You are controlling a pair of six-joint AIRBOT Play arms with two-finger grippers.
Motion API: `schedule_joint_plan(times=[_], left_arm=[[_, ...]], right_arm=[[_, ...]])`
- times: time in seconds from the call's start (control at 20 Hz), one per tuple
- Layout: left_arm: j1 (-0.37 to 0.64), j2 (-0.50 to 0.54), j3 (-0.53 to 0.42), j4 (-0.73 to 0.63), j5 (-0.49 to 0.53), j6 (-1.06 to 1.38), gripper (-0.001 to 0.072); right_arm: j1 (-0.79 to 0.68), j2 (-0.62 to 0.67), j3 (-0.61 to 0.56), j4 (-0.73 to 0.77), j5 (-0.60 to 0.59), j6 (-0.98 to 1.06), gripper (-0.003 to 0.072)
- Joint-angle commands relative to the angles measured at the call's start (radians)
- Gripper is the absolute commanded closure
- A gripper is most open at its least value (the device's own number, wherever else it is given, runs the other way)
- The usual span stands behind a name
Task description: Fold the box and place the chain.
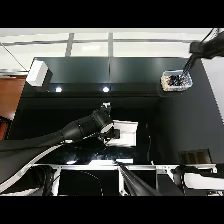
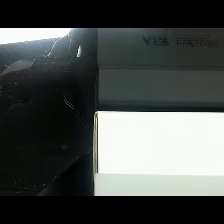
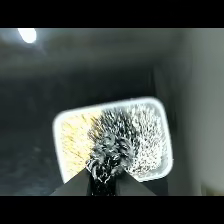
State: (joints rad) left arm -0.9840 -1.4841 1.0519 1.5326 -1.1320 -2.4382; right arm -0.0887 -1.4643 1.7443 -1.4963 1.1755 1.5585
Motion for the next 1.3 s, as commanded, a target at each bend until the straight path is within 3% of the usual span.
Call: schedule_joint_plan(times=[0.0,0.3,0.6,0.85,1.1,1.25], left_arm=[[0.001,0.0,0.0,0.0,0.002,0.0,0.0685],[0.001,0.0,0.0,0.0,0.002,0.0,0.0685],[0.001,0.0,0.0,0.0,0.002,0.0,0.0685],[0.001,0.0,0.0,0.0,0.002,0.0,0.0685],[0.001,0.0,0.0,0.0,0.002,0.0,0.0685],[0.001,0.0,0.0,0.0,0.002,0.0,0.0685]], right_arm=[[-0.002,0.2,0.002,0.036,0.024,-0.035,0.0683],[0.062,0.496,-0.06,0.141,0.149,-0.052,0.0683],[0.211,0.762,-0.366,0.183,0.341,-0.055,0.0683],[0.285,0.813,-0.477,0.367,0.502,-0.116,0.0683],[0.305,0.812,-0.51,0.621,0.481,-0.173,0.0683],[0.324,0.811,-0.57,0.737,0.393,-0.188,0.0683]])
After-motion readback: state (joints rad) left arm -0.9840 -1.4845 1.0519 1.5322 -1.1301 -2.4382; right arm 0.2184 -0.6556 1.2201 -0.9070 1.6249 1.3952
